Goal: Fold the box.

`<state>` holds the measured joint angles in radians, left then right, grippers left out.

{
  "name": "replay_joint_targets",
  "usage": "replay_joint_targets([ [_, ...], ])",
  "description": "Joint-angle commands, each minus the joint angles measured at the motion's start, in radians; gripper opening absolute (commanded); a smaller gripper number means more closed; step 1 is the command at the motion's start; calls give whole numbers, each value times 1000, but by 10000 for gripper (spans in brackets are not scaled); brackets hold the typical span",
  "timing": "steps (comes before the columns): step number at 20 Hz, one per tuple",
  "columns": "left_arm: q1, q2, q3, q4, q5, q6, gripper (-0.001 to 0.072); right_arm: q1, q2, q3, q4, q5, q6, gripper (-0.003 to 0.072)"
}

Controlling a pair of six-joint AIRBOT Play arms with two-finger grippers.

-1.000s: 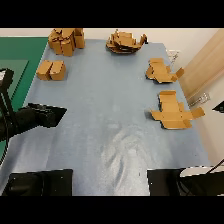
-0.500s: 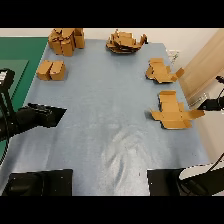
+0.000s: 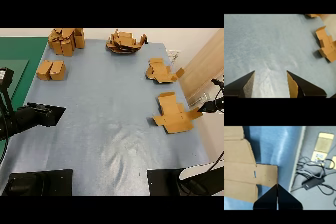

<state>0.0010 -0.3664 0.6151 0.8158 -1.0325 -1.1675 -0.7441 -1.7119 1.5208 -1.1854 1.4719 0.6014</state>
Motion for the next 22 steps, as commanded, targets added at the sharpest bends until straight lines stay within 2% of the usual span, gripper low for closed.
replay_joint_targets([
  [1,1,0,0,-1,47,0,620,20,19,1,97,101,82,5],
  [6,1,0,0,-10,136,-1,620,150,198,2,289,142,469,5],
  [12,1,1,0,-31,111,-5,620,386,488,2,453,195,695,5],
  [14,1,1,5,-31,109,-23,620,466,565,2,558,181,766,5],
  [16,1,0,17,-30,108,-67,620,560,615,2,647,124,771,5],
  [19,1,0,38,-28,86,-90,620,719,628,-42,605,9,779,5],
  [22,1,-1,83,28,45,-109,620,852,630,-263,584,-196,802,5],
])
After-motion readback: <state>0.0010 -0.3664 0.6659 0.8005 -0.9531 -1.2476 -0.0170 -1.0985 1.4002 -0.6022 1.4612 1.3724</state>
